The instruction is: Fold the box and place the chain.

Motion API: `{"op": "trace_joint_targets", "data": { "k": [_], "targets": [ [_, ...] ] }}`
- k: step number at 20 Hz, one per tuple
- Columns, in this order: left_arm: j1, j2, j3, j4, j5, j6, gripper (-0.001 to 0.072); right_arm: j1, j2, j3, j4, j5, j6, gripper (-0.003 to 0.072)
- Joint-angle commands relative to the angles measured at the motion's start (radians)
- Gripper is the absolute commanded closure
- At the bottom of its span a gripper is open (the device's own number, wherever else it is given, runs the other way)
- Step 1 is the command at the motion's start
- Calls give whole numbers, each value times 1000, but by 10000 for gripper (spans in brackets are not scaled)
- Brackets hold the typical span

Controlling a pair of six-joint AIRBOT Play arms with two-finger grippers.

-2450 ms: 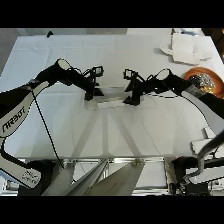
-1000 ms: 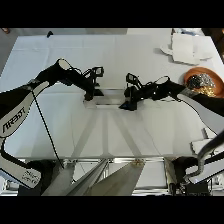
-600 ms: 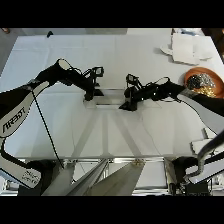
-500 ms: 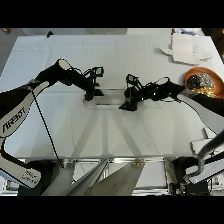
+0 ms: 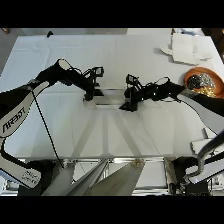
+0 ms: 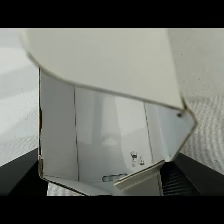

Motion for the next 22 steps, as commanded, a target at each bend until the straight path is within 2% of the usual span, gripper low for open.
{"op": "trace_joint_targets", "data": {
  "k": [1,2,3,4,5,22],
  "targets": [
    [0,-1,0,0,0,0,696,-1,-1,0,0,0,0,-1],
    [0,-1,0,1,0,0,696,-1,-1,0,0,0,0,13],
    [0,-1,0,1,0,0,696,-1,-1,0,0,0,0,120],
    [0,-1,0,1,0,0,696,-1,-1,0,0,0,0,273],
    [0,-1,0,1,0,0,696,-1,-1,0,0,0,0,377],
    [0,-1,0,0,0,0,696,-1,-1,0,0,0,0,379]
  ]
}}
